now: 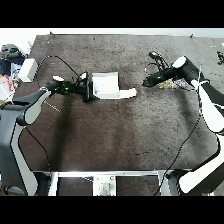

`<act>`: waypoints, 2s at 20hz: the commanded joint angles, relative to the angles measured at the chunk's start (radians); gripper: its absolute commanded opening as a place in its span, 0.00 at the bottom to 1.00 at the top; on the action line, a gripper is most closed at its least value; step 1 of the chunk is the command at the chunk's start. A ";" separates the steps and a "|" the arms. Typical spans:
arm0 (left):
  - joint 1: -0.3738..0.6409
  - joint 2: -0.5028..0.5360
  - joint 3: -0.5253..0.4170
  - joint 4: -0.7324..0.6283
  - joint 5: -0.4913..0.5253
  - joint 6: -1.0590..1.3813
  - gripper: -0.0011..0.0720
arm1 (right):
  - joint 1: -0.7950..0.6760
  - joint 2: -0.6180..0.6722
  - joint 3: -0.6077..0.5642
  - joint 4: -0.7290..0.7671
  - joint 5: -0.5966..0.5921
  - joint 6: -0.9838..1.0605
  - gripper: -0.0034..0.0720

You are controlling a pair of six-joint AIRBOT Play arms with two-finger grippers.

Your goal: Fold the box and place the chain.

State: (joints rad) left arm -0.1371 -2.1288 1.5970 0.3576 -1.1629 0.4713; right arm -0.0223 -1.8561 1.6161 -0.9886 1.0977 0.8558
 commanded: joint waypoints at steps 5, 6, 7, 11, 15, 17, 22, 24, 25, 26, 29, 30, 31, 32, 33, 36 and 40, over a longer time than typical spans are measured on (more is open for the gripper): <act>0.000 -0.001 0.000 0.000 0.000 0.000 0.42 | 0.009 -0.137 -0.018 0.262 0.111 -0.032 0.06; 0.000 -0.001 0.000 0.000 0.000 0.000 0.42 | 0.017 -0.139 -0.019 0.298 0.121 -0.052 0.07; 0.000 -0.001 0.000 0.000 0.000 0.000 0.42 | 0.024 -0.134 -0.018 0.326 0.117 -0.052 0.13; 0.000 -0.001 0.000 0.000 -0.001 0.000 0.42 | 0.048 -0.116 -0.011 0.446 0.137 -0.059 0.83; 0.000 -0.001 0.000 0.000 -0.001 0.000 0.42 | 0.122 -0.116 0.034 0.401 0.100 0.025 0.84; 0.000 -0.001 0.000 0.000 -0.001 0.000 0.42 | 0.150 -0.116 0.071 0.370 0.100 0.078 0.84; 0.000 -0.001 0.000 0.000 -0.001 0.000 0.42 | 0.235 -0.116 0.156 0.114 0.076 0.266 0.83; 0.000 -0.001 0.000 0.000 -0.001 0.000 0.42 | 0.269 -0.116 0.164 0.026 0.074 0.310 0.83; 0.000 -0.001 0.000 0.000 -0.001 0.000 0.42 | 0.282 -0.116 0.164 0.000 0.069 0.330 0.83; 0.000 -0.001 0.000 0.000 -0.001 0.000 0.42 | 0.294 -0.116 0.165 -0.023 0.062 0.343 0.73; 0.000 -0.001 0.000 0.000 -0.003 0.000 0.42 | 0.316 -0.116 0.165 -0.044 0.032 0.362 0.66; 0.000 -0.001 0.000 0.000 -0.007 0.000 0.42 | 0.320 -0.116 0.164 -0.048 0.023 0.375 0.66; 0.000 -0.001 0.000 0.000 -0.007 0.000 0.42 | 0.325 -0.116 0.165 -0.048 0.018 0.377 0.66; 0.000 -0.001 0.000 0.000 -0.007 0.000 0.42 | 0.331 -0.116 0.164 -0.048 0.014 0.377 0.66; 0.000 -0.001 0.000 0.000 -0.007 0.000 0.42 | 0.338 -0.116 0.164 -0.049 0.011 0.377 0.66; 0.000 -0.001 0.000 0.000 -0.007 0.000 0.42 | 0.372 -0.116 0.164 -0.172 -0.023 0.456 0.66; 0.000 -0.001 0.000 0.000 -0.007 0.000 0.42 | 0.407 -0.117 0.165 -0.307 -0.057 0.558 0.66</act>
State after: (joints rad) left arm -0.1375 -2.1292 1.5970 0.3576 -1.1698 0.4713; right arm 0.3622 -1.9720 1.7798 -1.1915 1.0698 1.3369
